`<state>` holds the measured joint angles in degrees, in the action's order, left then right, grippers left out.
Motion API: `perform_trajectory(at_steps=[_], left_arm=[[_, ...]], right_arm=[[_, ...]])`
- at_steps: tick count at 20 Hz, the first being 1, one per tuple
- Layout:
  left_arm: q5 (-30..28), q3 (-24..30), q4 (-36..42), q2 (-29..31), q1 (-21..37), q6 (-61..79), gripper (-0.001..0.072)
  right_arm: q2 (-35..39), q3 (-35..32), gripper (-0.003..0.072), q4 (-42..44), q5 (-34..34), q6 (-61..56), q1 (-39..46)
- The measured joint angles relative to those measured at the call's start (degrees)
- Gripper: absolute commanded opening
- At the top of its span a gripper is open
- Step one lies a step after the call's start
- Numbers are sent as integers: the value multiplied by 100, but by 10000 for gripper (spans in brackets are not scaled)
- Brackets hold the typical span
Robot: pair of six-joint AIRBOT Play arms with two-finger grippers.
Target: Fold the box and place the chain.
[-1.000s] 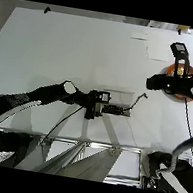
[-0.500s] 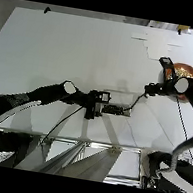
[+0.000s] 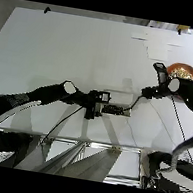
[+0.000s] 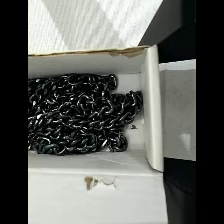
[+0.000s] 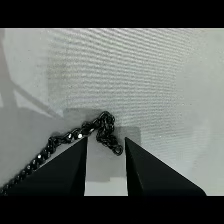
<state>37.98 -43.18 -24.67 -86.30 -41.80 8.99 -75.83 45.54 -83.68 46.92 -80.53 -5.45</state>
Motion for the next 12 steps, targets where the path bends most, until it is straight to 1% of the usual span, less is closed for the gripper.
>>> perform_trajectory(at_steps=[1,2,3,4,8,10,12], left_arm=[[0,0,2,0,0,-2,270],[0,0,0,0,0,-2,270],[0,0,0,0,0,0,270],[0,0,2,0,0,-2,270],[0,0,2,0,0,0,270],[0,0,0,0,0,0,270],[0,0,2,0,0,-2,270]], right_arm=[[-46,-4,217,-11,0,2,-11],[-85,-9,187,-17,0,2,-35],[-120,-13,58,-15,0,9,-68],[-151,-15,16,-13,7,22,-107],[-131,-20,16,-20,133,109,-221],[63,-26,15,-15,313,136,-245],[417,-26,16,-46,514,151,-256]])
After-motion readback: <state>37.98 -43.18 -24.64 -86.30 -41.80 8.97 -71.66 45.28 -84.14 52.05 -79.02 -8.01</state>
